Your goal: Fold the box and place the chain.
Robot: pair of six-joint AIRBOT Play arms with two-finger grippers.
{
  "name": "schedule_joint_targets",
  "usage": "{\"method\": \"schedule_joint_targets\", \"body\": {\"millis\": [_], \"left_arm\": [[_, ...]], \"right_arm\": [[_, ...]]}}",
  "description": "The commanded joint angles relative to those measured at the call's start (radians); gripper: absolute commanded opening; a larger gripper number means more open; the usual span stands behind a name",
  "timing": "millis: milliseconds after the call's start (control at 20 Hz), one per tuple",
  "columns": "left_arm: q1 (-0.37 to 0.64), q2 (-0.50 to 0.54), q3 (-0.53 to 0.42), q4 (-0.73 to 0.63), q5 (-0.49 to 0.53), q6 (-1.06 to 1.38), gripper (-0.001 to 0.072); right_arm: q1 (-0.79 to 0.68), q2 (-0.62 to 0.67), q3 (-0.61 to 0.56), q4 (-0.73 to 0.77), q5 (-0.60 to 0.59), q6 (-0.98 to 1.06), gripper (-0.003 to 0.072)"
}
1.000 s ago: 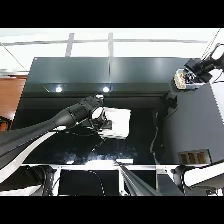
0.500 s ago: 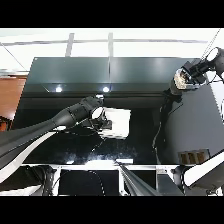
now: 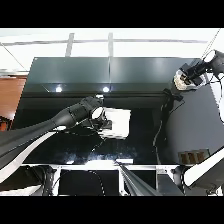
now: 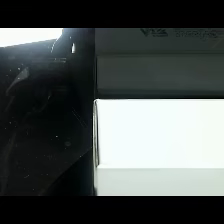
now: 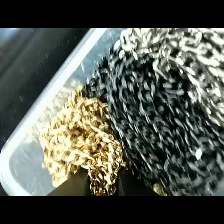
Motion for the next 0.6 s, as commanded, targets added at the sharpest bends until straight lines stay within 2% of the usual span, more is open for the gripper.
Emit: {"method": "schedule_joint_targets", "body": {"millis": [0,250,550], "left_arm": [[0.0,-0.001,0.001,0.0,0.0,0.0,0.0034],[0.0,-0.001,0.001,0.0,0.0,0.0,0.0034],[0.0,-0.001,0.001,0.0,0.0,0.0,0.0034]], "right_arm": [[-0.014,0.02,0.074,0.006,0.061,-0.065,0.0021],[-0.045,0.121,0.233,0.042,0.168,-0.238,0.002],[-0.056,0.366,0.248,0.151,0.126,-0.383,0.0019]]}}
